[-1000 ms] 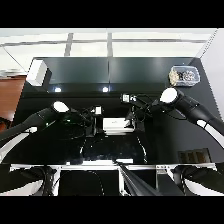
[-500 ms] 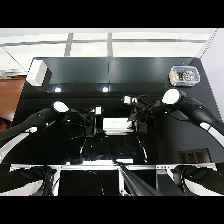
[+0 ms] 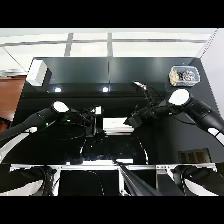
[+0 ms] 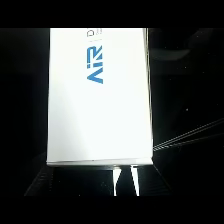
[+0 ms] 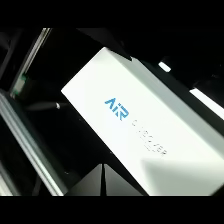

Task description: Fold the box and place the chain.

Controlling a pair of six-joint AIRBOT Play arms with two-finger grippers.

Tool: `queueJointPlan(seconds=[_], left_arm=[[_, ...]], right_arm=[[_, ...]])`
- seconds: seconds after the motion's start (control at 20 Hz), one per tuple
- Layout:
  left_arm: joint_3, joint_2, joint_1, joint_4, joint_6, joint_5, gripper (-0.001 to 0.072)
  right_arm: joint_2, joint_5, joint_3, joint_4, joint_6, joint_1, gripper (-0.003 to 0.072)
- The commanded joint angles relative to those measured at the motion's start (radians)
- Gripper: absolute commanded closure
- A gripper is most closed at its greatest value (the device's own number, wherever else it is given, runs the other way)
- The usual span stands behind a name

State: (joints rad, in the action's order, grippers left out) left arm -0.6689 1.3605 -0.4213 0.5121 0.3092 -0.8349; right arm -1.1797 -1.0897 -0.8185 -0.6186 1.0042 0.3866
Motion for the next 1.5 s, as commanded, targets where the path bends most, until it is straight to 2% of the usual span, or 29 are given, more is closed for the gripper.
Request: queueJointPlan(seconds=[0.0,0.15,0.3,1.0,1.2,1.4,1.45], left_arm=[[0.000,0.000,0.000,0.000,0.001,-0.001,0.0209],[0.000,0.000,0.000,0.000,0.001,-0.001,0.0209],[0.000,0.000,0.000,0.000,0.001,-0.001,0.0209],[0.000,0.000,0.000,0.000,0.001,-0.002,0.0208],[0.000,0.000,0.000,0.000,0.001,-0.003,0.0208],[0.000,-0.011,0.001,0.003,-0.003,-0.003,0.0201],[0.000,-0.022,0.001,0.006,-0.003,-0.003,0.0152]], right_arm=[[-0.056,0.021,0.028,0.180,0.115,0.009,0.0672],[-0.123,0.029,0.028,0.192,0.113,0.012,0.0672],[-0.165,0.058,0.028,0.134,0.114,0.013,0.0672],[-0.202,0.116,0.027,0.066,0.085,0.012,0.0673],[-0.163,0.034,-0.012,0.068,0.029,-0.005,0.0672],[-0.041,-0.040,-0.057,0.068,0.024,-0.105,0.0672],[-0.002,-0.057,-0.057,0.065,0.024,-0.143,0.0673]])
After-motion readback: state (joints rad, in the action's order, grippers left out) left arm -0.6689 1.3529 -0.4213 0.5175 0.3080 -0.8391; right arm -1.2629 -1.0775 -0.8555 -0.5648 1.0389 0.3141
